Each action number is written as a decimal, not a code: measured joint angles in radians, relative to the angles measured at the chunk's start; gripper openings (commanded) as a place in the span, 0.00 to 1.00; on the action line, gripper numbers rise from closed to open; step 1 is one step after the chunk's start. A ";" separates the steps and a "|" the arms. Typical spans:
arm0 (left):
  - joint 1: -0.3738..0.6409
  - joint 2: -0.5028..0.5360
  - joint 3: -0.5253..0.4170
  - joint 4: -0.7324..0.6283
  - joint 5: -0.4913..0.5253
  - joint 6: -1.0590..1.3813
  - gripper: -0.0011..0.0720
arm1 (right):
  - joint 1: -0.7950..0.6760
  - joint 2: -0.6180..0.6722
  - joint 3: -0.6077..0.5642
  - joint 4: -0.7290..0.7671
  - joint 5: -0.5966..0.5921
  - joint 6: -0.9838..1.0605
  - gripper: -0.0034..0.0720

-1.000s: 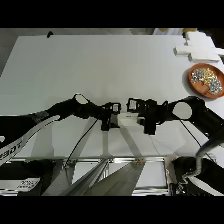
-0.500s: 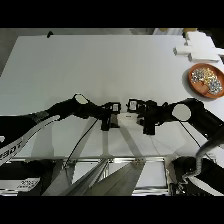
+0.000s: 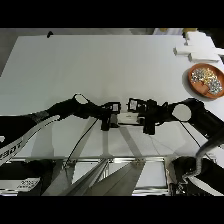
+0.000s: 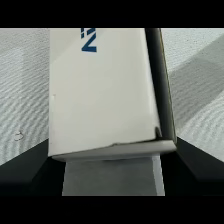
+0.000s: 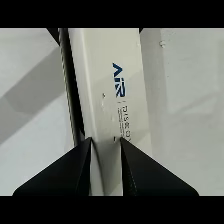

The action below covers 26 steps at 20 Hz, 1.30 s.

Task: Fold the box and place the chain.

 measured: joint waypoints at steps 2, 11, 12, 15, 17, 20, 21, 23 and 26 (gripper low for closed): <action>0.000 0.000 0.000 0.000 0.000 0.000 0.11 | 0.000 0.001 -0.001 0.002 0.001 0.000 0.31; 0.000 0.000 0.000 0.002 -0.002 0.002 0.11 | -0.001 0.002 -0.037 0.017 0.008 0.000 0.54; 0.000 0.000 0.000 0.002 -0.003 0.002 0.11 | -0.001 0.004 -0.039 0.019 0.009 0.000 0.54; 0.000 0.000 0.000 0.003 -0.005 0.002 0.11 | -0.001 0.023 -0.042 0.037 0.008 0.000 0.54; 0.000 0.000 0.000 0.002 -0.004 0.002 0.11 | -0.001 0.046 -0.042 0.058 0.006 0.000 0.52; 0.000 0.000 0.000 0.002 -0.003 0.002 0.11 | 0.000 0.067 -0.042 0.095 0.003 0.000 0.09; 0.000 0.000 0.000 0.002 -0.003 0.002 0.11 | 0.000 0.069 -0.042 0.107 0.000 0.000 0.07; 0.000 0.000 0.000 0.002 -0.003 0.001 0.11 | -0.001 0.068 -0.043 0.125 -0.007 0.000 0.07; 0.000 0.000 0.000 0.002 -0.002 0.001 0.11 | 0.000 0.051 -0.045 0.142 -0.015 0.000 0.07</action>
